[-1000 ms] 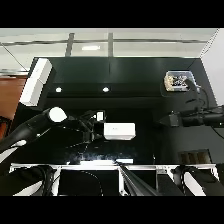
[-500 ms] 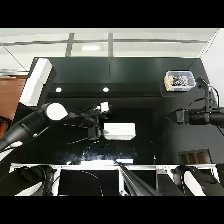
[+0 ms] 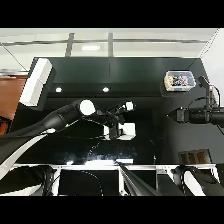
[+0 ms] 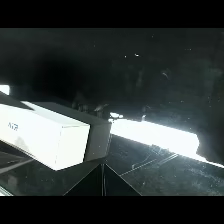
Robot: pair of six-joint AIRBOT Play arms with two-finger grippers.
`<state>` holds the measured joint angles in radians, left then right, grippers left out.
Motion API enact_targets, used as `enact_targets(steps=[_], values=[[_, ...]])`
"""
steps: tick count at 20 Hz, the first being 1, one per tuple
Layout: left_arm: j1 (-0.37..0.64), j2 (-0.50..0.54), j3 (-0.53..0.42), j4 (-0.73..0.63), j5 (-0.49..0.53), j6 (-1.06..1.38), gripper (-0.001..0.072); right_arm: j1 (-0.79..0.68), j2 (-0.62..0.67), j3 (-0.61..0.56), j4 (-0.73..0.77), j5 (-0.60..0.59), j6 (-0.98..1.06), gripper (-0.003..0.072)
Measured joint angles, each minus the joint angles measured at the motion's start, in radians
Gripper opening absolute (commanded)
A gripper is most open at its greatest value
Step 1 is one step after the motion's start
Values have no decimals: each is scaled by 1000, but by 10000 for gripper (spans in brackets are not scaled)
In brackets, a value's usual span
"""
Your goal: Fold the box and place the chain.
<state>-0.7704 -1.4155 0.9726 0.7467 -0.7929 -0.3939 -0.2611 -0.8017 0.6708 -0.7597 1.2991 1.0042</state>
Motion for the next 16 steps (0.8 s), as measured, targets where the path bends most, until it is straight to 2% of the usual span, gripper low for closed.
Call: enact_targets(steps=[11, 16], values=[[-13, -39, 19, 2, -28, -32, 710, 0, 0, 0, -1, -29, -9, 20], [-23, -63, 19, 51, -25, -34, 710, 0, 0, 0, -6, -37, -10, 20]])
